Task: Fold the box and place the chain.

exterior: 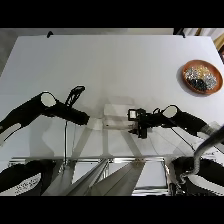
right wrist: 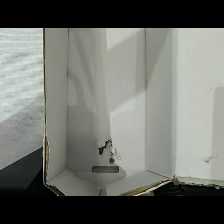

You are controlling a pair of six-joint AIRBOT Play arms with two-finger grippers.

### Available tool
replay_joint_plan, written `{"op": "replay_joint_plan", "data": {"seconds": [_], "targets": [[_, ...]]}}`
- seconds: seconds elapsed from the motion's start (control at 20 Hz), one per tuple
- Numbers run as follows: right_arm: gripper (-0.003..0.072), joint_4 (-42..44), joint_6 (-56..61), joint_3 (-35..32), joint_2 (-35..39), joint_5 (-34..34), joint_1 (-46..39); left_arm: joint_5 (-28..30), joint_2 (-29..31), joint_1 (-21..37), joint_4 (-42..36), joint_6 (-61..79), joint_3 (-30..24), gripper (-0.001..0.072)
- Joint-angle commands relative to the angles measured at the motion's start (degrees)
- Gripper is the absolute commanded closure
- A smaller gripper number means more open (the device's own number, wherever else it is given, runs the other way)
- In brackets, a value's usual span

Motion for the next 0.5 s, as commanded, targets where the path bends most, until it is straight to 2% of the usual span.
{"op": "replay_joint_plan", "data": {"seconds": [0.0, 0.3, 0.35, 0.4, 0.45], "targets": [[0.0385, 0.00, 0.00, 0.02, 0.04, 0.00, 0.02, -0.35, -1.86, -2.12, -4.24, -0.11, -0.04, 0.0700], [0.0385, 0.00, 0.00, 0.04, 0.04, 0.00, 0.02, -0.35, -1.22, -3.91, -12.24, 4.72, 0.00, 0.0692], [0.0385, 0.00, 0.00, 0.04, 0.04, 0.00, 0.02, -0.37, -0.63, -3.89, -13.42, 5.05, 0.00, 0.0623], [0.0385, 0.02, 0.00, 0.04, 0.04, 0.00, 0.02, -0.35, 0.09, -3.89, -14.12, 5.05, 0.02, 0.0504], [0.0385, 0.00, 0.00, 0.04, 0.04, 0.00, 0.02, -0.35, 0.68, -3.89, -14.75, 5.09, 0.02, 0.0478]]}}
